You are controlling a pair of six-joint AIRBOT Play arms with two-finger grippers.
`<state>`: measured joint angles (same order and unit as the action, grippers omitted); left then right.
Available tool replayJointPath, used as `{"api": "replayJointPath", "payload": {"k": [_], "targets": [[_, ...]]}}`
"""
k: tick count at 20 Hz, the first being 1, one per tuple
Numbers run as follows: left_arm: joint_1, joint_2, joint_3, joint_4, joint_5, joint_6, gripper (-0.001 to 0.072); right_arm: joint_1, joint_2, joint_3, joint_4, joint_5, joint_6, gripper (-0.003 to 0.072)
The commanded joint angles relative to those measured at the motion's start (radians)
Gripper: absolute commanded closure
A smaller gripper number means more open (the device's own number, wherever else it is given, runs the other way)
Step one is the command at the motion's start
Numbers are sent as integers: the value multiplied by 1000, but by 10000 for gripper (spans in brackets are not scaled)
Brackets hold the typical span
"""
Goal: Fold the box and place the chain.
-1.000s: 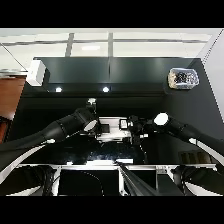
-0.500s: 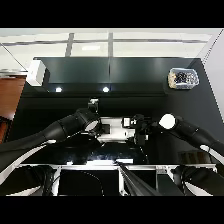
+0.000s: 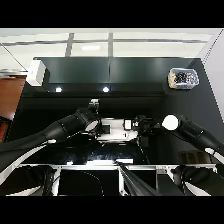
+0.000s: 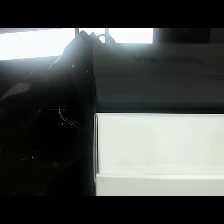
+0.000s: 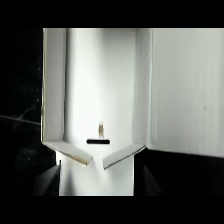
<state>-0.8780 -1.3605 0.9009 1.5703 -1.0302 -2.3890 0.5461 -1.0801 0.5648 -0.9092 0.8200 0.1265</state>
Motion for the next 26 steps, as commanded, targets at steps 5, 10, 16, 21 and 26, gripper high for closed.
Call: {"api": "replayJointPath", "payload": {"k": [5, 10, 16, 21, 26], "targets": [[0, -1, 1, -1, 1, 0, 681, 53, -16, 0, 72, -13, -32, 499], [0, -1, 1, -1, 1, 0, 681, 74, -17, 0, 180, -144, -6, 500], [0, -1, 1, -1, 2, 0, 681, 77, -71, 0, 262, -143, 50, 499], [0, -1, 1, -1, 1, 0, 681, 77, -78, 0, 249, -144, 54, 499], [0, -1, 1, -1, 1, 0, 681, 77, -78, 0, 243, -144, 64, 286]]}}
